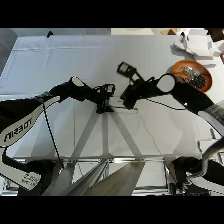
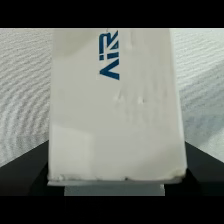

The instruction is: Fold the box and place the chain.

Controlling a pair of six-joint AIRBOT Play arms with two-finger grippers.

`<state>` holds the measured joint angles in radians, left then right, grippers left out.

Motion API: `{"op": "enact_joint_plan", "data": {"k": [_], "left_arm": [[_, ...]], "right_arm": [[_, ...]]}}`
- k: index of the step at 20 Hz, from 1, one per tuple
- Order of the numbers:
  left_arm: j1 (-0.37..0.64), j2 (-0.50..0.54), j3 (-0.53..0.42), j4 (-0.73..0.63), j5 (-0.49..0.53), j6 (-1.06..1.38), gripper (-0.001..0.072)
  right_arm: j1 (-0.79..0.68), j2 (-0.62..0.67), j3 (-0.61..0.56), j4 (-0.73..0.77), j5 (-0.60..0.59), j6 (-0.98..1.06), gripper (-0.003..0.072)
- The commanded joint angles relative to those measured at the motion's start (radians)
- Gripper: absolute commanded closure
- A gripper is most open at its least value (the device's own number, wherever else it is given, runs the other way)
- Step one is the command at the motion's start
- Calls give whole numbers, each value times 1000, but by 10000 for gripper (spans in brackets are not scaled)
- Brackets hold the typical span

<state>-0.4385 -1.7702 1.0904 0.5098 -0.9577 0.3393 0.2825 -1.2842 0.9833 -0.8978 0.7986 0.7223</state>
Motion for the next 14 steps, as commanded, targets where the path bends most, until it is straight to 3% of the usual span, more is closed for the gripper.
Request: {"op": "enact_joint_plan", "data": {"k": [1, 6, 14], "left_arm": [[0, 0, 0, 0, 0, 0, 521], [0, 0, 0, 0, 0, 0, 521], [0, 0, 0, 0, 0, 0, 521]], "right_arm": [[-68, -5, -6, 226, 8, 68, 679], [-71, -93, -10, 274, 101, 127, 679], [-71, -166, -66, 278, 114, 171, 679]]}}
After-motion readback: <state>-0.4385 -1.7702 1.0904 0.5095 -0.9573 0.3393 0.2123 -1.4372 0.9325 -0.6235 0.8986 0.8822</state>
